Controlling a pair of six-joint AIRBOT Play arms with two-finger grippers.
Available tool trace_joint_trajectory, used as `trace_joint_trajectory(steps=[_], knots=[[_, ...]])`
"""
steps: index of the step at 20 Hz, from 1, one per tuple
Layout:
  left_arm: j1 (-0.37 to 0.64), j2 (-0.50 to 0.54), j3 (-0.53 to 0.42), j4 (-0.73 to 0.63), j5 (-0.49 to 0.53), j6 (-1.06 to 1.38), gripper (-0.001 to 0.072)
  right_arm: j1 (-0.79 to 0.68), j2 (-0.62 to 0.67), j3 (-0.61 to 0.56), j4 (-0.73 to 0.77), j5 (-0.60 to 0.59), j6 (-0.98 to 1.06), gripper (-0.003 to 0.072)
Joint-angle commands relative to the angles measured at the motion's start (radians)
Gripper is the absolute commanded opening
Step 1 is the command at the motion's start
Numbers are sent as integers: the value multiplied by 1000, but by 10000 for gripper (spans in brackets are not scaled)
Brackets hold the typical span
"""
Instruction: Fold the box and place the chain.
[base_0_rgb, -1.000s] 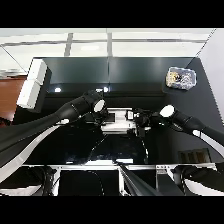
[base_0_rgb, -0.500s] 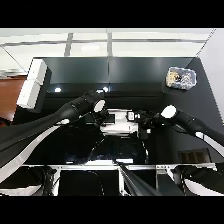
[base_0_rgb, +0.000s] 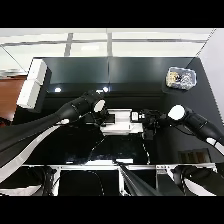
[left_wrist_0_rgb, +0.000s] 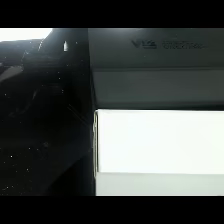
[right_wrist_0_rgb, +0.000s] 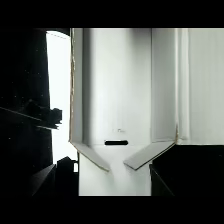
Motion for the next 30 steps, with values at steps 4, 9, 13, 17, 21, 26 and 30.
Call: trace_joint_trajectory(steps=[4,9,13,17,21,26,30], knots=[[1,0,0,4,0,1,27,13,5,0,95,-41,-73,241],[1,0,0,3,0,1,27,13,-30,0,209,-41,-74,241],[1,0,0,3,0,1,27,40,-84,0,311,-66,-78,242],[1,0,0,3,-3,2,27,39,-86,0,271,-45,-29,244],[1,0,0,2,-3,1,27,39,-86,0,274,-30,-4,309],[1,0,0,-1,-3,1,27,-22,-43,27,161,105,224,13],[1,0,0,-1,-4,1,27,-235,128,105,-134,291,856,13]])
